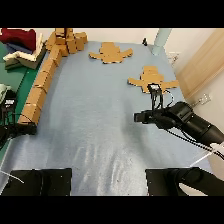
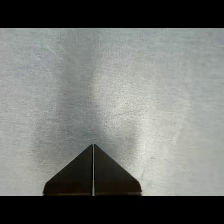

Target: Fold the box.

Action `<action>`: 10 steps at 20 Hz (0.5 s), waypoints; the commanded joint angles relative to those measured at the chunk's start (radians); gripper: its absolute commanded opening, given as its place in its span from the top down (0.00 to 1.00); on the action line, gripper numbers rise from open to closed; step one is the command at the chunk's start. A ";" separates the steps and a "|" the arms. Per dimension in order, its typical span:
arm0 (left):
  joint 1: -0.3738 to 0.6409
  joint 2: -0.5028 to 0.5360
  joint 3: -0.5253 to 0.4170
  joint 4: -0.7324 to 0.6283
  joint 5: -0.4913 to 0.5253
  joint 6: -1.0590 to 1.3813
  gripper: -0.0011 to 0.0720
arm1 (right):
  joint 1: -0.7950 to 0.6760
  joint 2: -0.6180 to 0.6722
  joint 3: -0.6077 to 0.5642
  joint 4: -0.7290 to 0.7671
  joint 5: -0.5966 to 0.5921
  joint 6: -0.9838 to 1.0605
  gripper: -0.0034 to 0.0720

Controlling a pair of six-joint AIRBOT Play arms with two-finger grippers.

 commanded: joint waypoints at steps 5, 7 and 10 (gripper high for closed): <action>-0.008 -0.024 0.000 -0.023 0.041 0.034 0.28 | 0.000 0.000 -0.001 0.031 0.000 0.000 0.95; -0.008 -0.024 0.000 -0.023 0.039 0.034 0.28 | 0.000 0.000 -0.001 0.032 0.000 0.000 0.95; -0.008 -0.024 0.000 -0.024 0.039 0.034 0.28 | 0.000 0.000 -0.001 0.032 0.000 0.000 0.95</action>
